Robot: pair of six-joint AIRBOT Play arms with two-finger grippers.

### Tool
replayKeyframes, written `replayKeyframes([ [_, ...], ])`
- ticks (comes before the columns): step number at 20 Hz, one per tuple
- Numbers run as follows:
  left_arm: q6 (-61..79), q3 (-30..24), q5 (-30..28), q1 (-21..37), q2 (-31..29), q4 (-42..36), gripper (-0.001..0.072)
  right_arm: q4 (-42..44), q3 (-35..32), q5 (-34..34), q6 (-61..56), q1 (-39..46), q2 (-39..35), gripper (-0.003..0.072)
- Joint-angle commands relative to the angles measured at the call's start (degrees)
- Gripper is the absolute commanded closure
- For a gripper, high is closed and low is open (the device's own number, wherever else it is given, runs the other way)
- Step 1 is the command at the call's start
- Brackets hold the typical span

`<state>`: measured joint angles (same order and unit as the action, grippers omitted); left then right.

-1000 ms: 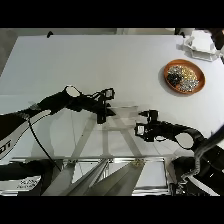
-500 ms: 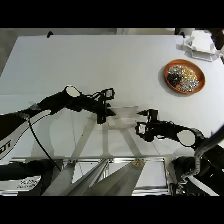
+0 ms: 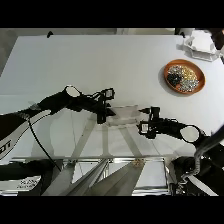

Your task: Fold the box and place the chain.

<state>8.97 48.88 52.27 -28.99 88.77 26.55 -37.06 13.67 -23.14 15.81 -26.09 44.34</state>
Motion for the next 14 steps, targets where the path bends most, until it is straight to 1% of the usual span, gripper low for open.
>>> replayKeyframes([
  [1, 0.02, 0.00, 0.04, -0.04, 0.02, 0.02, 0.0697, 5.77, 0.02, -0.46, 3.89, 0.15, 2.14, -0.0012],
  [5, 0.02, -0.02, 0.02, -0.04, 0.02, 0.02, 0.0697, 8.70, 0.02, -1.38, 4.66, 0.28, 5.73, -0.0013],
  [9, 0.02, 0.00, 0.04, -0.02, 0.02, 0.02, 0.0697, 9.66, 0.79, -6.05, 5.86, 4.96, 5.92, -0.0013],
  [11, 0.02, 0.00, 0.04, -0.02, 0.02, 0.02, 0.0697, 9.75, 1.90, -6.91, 6.03, 5.99, 5.92, -0.0013],
  [14, 0.02, 0.00, 0.02, -0.04, 0.02, 0.02, 0.0697, 10.56, 3.43, -8.02, 9.31, 7.56, 6.69, -0.0013],
])
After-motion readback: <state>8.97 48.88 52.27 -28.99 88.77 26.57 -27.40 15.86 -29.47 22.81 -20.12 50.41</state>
